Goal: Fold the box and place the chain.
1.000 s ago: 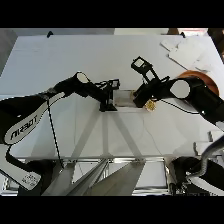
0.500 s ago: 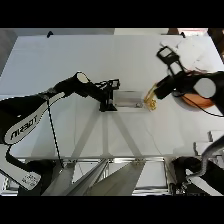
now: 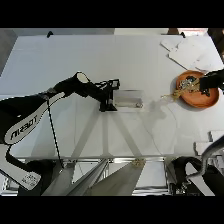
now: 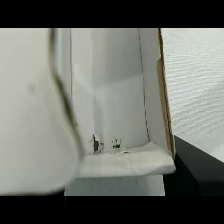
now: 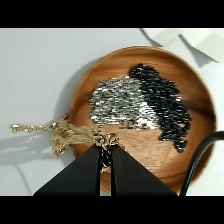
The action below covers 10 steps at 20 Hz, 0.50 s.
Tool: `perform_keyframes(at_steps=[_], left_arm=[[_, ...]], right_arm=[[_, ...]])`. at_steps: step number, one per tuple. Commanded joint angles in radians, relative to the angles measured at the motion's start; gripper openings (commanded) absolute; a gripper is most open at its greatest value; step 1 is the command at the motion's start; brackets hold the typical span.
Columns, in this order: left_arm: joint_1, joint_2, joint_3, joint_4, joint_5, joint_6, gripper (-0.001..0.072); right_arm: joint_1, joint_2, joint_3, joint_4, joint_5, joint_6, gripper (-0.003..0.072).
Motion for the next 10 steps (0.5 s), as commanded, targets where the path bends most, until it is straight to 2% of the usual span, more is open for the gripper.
perform_keyframes(at_steps=[1, 6, 10], left_arm=[[0.000, -0.001, 0.000, 0.000, 0.000, 0.000, 0.0335], [0.000, -0.001, 0.000, 0.000, 0.000, 0.000, 0.0335], [0.000, -0.001, 0.000, 0.000, 0.000, 0.000, 0.0335]], right_arm=[[-0.064, 0.007, 0.001, -0.081, -0.053, 0.076, 0.0014], [-0.097, -0.011, 0.001, -0.263, -0.052, 0.147, 0.0014], [-0.152, -0.087, 0.001, -0.273, -0.078, 0.212, 0.0014]])
